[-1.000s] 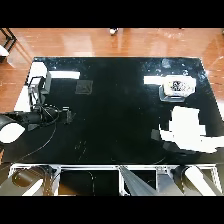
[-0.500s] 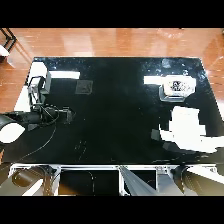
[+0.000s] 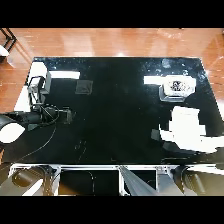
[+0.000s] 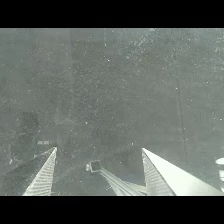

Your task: Fold the box and place the chain.

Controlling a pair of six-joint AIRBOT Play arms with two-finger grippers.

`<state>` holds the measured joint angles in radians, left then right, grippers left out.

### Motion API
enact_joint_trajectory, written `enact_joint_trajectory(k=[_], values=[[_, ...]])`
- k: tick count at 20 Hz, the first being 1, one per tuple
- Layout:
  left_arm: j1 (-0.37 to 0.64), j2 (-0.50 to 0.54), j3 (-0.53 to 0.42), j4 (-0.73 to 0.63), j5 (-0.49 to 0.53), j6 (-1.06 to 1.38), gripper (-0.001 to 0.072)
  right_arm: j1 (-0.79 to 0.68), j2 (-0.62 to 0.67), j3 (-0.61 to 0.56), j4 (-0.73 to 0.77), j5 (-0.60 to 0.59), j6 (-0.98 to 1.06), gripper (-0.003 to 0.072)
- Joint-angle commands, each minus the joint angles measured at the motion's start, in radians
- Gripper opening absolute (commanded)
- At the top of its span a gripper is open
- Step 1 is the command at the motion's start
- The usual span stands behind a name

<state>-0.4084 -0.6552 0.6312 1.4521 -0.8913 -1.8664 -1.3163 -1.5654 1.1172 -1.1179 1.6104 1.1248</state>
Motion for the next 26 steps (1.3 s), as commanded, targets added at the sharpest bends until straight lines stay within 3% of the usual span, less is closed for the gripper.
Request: enact_joint_trajectory(k=[1, 13, 14, 15, 16, 18, 20, 21, 23, 25, 26], values=[[0.0, 0.0, 0.0, 0.0, 0.0, -0.001, 0.062, 0.02, -0.037, 0.005, 0.044, 0.044, -0.011, 0.0708], [0.0, 0.0, 0.0, -0.023, -0.003, -0.001, 0.062, 0.128, -0.106, -0.015, -0.021, 0.101, -0.031, 0.0699], [0.0, 0.0, 0.0, -0.023, -0.003, -0.001, 0.062, 0.128, -0.106, -0.018, -0.021, 0.103, -0.031, 0.0645], [0.0, 0.0, 0.0, -0.023, -0.003, -0.001, 0.062, 0.128, -0.106, -0.018, -0.021, 0.102, -0.032, 0.0471], [0.0, 0.0, 0.0, -0.023, -0.003, -0.001, 0.062, 0.128, -0.106, -0.018, -0.021, 0.102, -0.04, 0.0405], [0.0, 0.0, 0.0, -0.023, -0.003, -0.001, 0.062, 0.128, -0.106, -0.018, -0.021, 0.102, -0.045, 0.0402], [0.0, 0.0, 0.0, -0.022, -0.003, -0.001, 0.062, 0.128, -0.106, -0.018, -0.021, 0.103, -0.053, 0.0165], [0.0, 0.0, 0.0, -0.022, -0.003, 0.0, 0.062, 0.128, -0.106, -0.019, -0.02, 0.105, -0.056, 0.0123], [0.0, 0.0, 0.0, -0.022, -0.003, -0.001, 0.062, 0.128, -0.106, -0.023, -0.02, 0.118, -0.057, 0.012], [0.0, 0.0, 0.0, -0.022, -0.003, 0.0, 0.062, 0.135, -0.101, -0.029, -0.016, 0.133, -0.079, 0.0023], [0.0, 0.0, 0.0, -0.022, -0.002, 0.0, 0.062, 0.146, -0.093, -0.034, -0.016, 0.134, -0.093, 0.0023]])
